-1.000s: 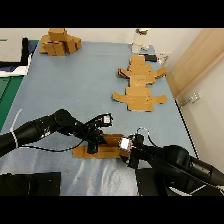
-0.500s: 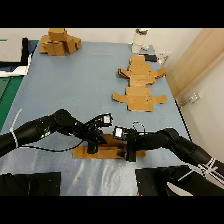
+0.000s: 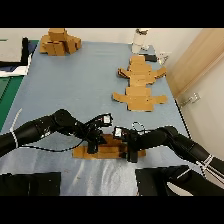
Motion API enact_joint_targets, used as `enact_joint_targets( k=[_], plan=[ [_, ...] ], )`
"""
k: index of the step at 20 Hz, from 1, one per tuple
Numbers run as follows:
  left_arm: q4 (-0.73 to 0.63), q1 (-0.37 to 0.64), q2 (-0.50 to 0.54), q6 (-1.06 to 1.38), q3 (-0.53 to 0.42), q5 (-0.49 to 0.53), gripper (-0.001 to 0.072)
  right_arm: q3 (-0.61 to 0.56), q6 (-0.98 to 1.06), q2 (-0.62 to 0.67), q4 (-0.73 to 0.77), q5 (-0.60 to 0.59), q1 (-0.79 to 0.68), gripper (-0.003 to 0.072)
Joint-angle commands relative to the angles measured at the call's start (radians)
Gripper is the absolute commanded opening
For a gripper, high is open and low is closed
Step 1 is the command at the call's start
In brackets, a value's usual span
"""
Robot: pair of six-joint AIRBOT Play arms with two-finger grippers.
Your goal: Fold the box.
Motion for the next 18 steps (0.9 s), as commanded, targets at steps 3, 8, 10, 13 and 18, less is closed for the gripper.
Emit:
enact_joint_targets(
  k=[3,8,10,13,18],
  plan=[
    [0.0,0.0,0.0,0.0,0.0,0.001,0.0013,0.001,-0.124,-0.004,0.029,-0.021,0.007,0.0712],
    [0.0,0.0,0.0,0.001,0.0,0.001,0.0013,0.0,-0.18,-0.033,0.047,-0.021,0.01,0.0713],
    [0.0,0.0,0.0,0.0,0.0,0.001,0.0013,-0.004,-0.198,-0.032,0.056,-0.019,0.01,0.0711],
    [0.0,0.0,0.0,0.0,0.0,0.001,0.0013,-0.029,-0.198,-0.032,0.074,-0.002,0.01,0.0701],
    [0.0,0.0,0.0,0.0,0.0,0.001,0.0013,-0.036,-0.198,-0.033,0.077,0.032,0.008,0.0699]
  ],
)
